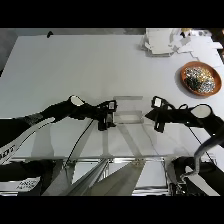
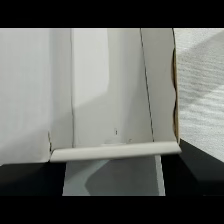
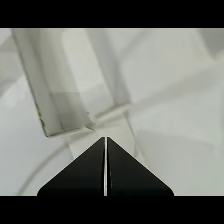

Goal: Fold the box and place the chain.

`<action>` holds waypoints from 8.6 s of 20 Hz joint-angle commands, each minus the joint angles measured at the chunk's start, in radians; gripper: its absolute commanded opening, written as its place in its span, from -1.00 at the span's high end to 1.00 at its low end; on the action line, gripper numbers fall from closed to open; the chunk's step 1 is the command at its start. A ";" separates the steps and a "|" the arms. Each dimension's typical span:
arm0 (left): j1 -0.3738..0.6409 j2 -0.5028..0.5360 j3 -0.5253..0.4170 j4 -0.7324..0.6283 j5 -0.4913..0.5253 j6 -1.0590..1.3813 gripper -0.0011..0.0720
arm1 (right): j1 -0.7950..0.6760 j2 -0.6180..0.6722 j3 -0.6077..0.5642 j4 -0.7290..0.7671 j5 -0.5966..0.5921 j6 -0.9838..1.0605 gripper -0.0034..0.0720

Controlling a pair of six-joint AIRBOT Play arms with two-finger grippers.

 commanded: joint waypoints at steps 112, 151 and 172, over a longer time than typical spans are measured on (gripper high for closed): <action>0.000 0.001 0.000 0.000 0.000 0.000 0.56 | 0.590 -0.478 0.415 -0.792 0.121 2.058 0.42; 0.000 0.001 0.000 0.000 0.000 0.000 0.56 | 0.590 -0.461 0.415 -0.850 0.129 2.054 0.52; 0.000 0.001 0.000 0.000 0.000 0.000 0.56 | -0.197 -0.422 0.958 -0.948 0.277 1.415 0.31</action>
